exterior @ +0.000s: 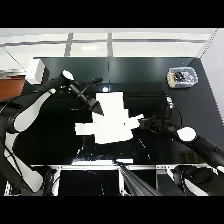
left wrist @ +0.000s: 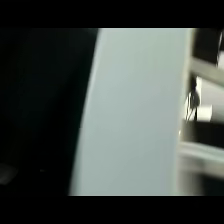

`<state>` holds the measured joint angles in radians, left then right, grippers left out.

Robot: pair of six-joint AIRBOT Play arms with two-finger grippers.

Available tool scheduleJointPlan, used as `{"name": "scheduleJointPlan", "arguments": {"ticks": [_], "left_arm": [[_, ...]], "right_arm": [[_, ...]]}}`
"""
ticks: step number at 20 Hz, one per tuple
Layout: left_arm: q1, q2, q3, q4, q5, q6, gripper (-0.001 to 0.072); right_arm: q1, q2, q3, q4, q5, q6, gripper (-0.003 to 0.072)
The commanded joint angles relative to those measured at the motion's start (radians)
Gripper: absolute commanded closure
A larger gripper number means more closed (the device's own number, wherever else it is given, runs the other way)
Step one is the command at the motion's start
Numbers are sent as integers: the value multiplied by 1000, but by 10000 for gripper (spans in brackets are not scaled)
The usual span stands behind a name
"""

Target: Fold the box and place the chain.

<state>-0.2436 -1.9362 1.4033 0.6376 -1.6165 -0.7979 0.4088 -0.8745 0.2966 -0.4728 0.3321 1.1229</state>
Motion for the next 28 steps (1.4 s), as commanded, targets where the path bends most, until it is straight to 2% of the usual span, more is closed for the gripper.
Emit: {"name": "scheduleJointPlan", "arguments": {"ticks": [1, 2, 3, 4, 5, 6, 7, 9, 11, 13, 14, 16, 18, 21, 22, 28], "left_arm": [[-3, -6, 9, 16, -44, 41, 557], [-3, -6, 9, 16, -40, 53, 634], [-4, -6, 9, 16, -33, 71, 680], [-5, -6, 9, 16, -20, 71, 681], [-4, -3, 9, 16, -13, 71, 682], [-4, 7, 9, 18, -4, 69, 683], [-2, 26, 9, 21, 1, 69, 685], [-4, 97, -2, 58, 13, 60, 686], [-12, 224, -88, 66, 84, 82, 686], [-25, 406, -274, 30, 239, 221, 685], [-34, 497, -384, 19, 341, 320, 683], [-64, 605, -537, 20, 505, 528, 681], [-105, 608, -567, 40, 580, 619, 681], [-172, 539, -522, 84, 663, 760, 681], [-188, 509, -498, 85, 663, 825, 681], [-203, 364, -374, 87, 594, 828, 681]], "right_arm": [[1, -1, 0, 0, 4, -6, 666], [1, -1, 0, 0, 4, -6, 666], [1, -1, 0, 0, 4, -11, 665], [1, -1, 0, 0, 3, -33, 642], [-3, 0, 3, 0, -3, -46, 351], [-19, 3, 16, -11, 5, -48, 20], [-51, 12, 48, -67, 47, -56, -25], [-135, 38, 151, -248, 178, -62, -25], [-210, 54, 278, -432, 335, -67, -25], [-241, 55, 375, -538, 465, -138, -25], [-239, 55, 394, -544, 500, -217, -25], [-209, 48, 394, -523, 535, -360, -25], [-159, 27, 391, -524, 545, -424, -25], [-88, -10, 367, -526, 539, -491, -24], [-63, -21, 350, -526, 538, -525, -20], [16, -28, 217, -526, 496, -712, -19]]}}
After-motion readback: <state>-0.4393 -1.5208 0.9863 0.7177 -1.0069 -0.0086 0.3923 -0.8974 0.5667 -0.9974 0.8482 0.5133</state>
